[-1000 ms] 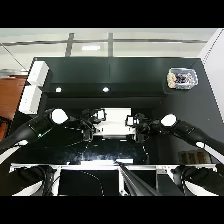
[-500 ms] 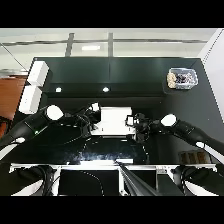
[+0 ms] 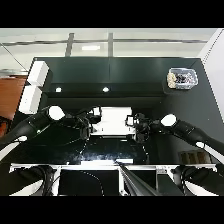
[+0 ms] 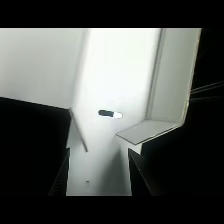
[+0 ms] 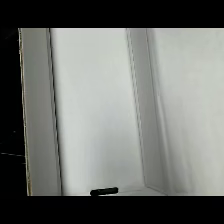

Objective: Fold the box and place the chain.

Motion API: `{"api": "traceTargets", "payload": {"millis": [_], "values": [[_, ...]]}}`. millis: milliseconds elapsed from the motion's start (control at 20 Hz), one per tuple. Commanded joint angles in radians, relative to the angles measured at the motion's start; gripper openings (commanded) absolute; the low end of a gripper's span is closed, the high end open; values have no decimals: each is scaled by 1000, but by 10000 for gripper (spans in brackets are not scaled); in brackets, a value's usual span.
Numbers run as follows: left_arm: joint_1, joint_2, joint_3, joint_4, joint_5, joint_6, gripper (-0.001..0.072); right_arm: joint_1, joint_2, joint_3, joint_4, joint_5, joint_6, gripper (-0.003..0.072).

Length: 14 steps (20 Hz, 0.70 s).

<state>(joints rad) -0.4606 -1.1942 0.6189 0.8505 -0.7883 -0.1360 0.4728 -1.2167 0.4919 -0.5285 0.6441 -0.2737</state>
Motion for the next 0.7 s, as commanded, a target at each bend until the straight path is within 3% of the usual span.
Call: {"api": "traceTargets", "payload": {"millis": [0,350,500,550,650], "values": [[-5,-19,0,-32,-5,10,448,0,0,0,0,0,0,622],[-12,-28,0,-72,-4,10,445,0,0,0,0,0,0,622],[-12,-28,0,-117,-4,11,386,0,0,0,0,0,0,622],[-12,-28,0,-124,-4,11,326,0,0,0,0,0,0,622],[-12,-28,0,-134,-3,14,277,0,0,0,0,0,0,622]]}}
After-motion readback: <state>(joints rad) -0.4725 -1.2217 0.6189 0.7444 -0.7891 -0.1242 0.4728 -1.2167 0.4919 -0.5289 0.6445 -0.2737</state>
